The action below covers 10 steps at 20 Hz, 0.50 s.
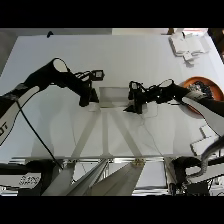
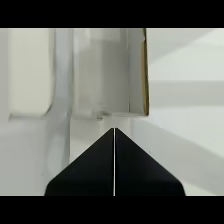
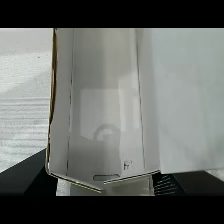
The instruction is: Fold the box and place the chain.
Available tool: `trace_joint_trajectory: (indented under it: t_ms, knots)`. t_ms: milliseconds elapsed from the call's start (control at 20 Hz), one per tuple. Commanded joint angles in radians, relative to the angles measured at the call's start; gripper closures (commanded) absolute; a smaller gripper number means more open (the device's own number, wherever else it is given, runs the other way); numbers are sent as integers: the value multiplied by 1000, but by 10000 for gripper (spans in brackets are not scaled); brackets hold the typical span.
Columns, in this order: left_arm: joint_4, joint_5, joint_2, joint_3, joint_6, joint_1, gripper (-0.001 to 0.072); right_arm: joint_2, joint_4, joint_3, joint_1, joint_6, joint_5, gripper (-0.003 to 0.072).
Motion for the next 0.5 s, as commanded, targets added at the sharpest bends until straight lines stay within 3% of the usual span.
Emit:
trace_joint_trajectory:
  t_ms: [0,200,450]
  knots:
    - [-15,-62,82,0,-206,81,700,0,0,0,0,0,2,166]
    - [34,-78,123,0,-465,178,699,0,0,0,0,0,2,166]
    - [130,-51,100,-7,-766,209,699,0,0,0,0,0,2,166]
